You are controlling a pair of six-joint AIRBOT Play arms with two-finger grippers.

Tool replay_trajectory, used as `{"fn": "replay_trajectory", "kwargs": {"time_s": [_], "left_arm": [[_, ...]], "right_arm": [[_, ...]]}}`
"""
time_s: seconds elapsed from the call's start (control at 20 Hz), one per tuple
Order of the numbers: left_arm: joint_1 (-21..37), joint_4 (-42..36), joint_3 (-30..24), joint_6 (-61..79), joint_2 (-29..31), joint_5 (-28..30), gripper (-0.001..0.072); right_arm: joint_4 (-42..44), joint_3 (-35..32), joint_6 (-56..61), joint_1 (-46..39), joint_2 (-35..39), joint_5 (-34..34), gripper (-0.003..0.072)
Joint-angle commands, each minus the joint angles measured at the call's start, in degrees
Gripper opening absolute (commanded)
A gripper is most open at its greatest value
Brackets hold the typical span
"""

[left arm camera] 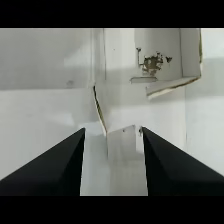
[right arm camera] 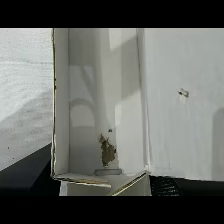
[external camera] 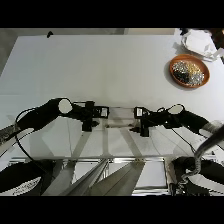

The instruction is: Fold the box and place the chain.

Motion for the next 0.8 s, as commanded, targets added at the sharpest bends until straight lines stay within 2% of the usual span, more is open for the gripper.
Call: {"fn": "replay_trajectory", "kwargs": {"time_s": [0.0, 0.05, 0.15, 0.3, 0.4, 0.75], "left_arm": [[-0.5, -2.1, 0.0, 3.5, -1.0, 0.3, 0.0383], [-0.5, -2.5, 0.1, 3.5, -1.0, -0.3, 0.0364], [-0.5, -3.0, 0.0, 3.6, -1.0, -1.6, 0.0263], [-1.2, -3.8, 0.0, 5.0, -1.0, -2.3, 0.0258], [-1.9, -4.4, 0.1, 5.1, -1.0, -2.6, 0.0128], [-2.6, -6.9, 0.0, 7.0, -1.0, -1.0, 0.0130]], "right_arm": [[0.0, 0.0, 0.0, 0.0, 0.0, 0.0, 0.0337], [0.0, 0.0, 0.0, 0.0, 0.0, 0.0, 0.0337], [0.0, 0.0, 0.0, 0.0, 0.0, 0.0, 0.0337], [0.0, 0.0, 0.0, 0.0, 0.0, 0.0, 0.0337], [0.0, 0.0, 0.0, 0.0, 0.0, 0.0, 0.0337], [0.0, 0.0, 0.0, 0.0, 0.0, 0.0, 0.0337]]}}
